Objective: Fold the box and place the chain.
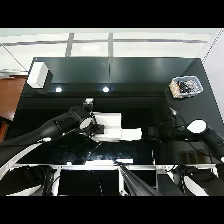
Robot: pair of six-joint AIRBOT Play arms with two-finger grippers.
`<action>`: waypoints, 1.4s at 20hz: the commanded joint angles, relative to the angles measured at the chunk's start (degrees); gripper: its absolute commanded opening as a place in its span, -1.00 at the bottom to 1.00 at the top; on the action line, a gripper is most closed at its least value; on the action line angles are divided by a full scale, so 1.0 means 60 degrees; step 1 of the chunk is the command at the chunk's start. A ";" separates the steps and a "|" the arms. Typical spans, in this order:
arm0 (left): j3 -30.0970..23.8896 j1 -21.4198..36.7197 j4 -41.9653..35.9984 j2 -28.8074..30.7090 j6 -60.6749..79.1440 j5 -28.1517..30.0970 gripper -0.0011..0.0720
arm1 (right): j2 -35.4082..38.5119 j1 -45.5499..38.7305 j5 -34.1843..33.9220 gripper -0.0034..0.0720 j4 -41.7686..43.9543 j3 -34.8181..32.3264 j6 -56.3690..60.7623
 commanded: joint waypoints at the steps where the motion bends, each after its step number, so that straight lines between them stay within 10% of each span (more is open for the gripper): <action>1: 0.0000 0.0007 0.0004 -0.0004 -0.0004 0.0000 -0.89 | -0.0991 0.0823 -0.1239 -0.85 0.2058 -0.0321 -0.0251; 9: 0.0000 0.0007 0.0011 -0.0004 -0.0004 0.0040 -0.89 | -0.2007 0.1687 -0.1330 -0.68 0.3213 0.0273 -0.1453; 11: 0.0000 0.0007 0.0007 -0.0004 -0.0004 0.0033 -0.89 | -0.2007 0.1690 -0.0951 0.64 0.3184 0.0521 -0.1606; 12: 0.0000 0.0007 0.0007 -0.0004 -0.0004 0.0033 -0.89 | -0.2007 0.1690 -0.0645 0.76 0.3184 0.0714 -0.1851; 24: 0.0000 0.0007 0.0011 -0.0004 -0.0004 0.0011 -0.89 | -0.2007 0.2422 -0.0058 0.72 0.3187 0.1996 -0.2204; 28: 0.0000 0.0007 0.0011 -0.0004 0.0000 0.0007 -0.89 | -0.2007 0.3009 -0.0605 0.25 0.3191 0.1996 -0.2047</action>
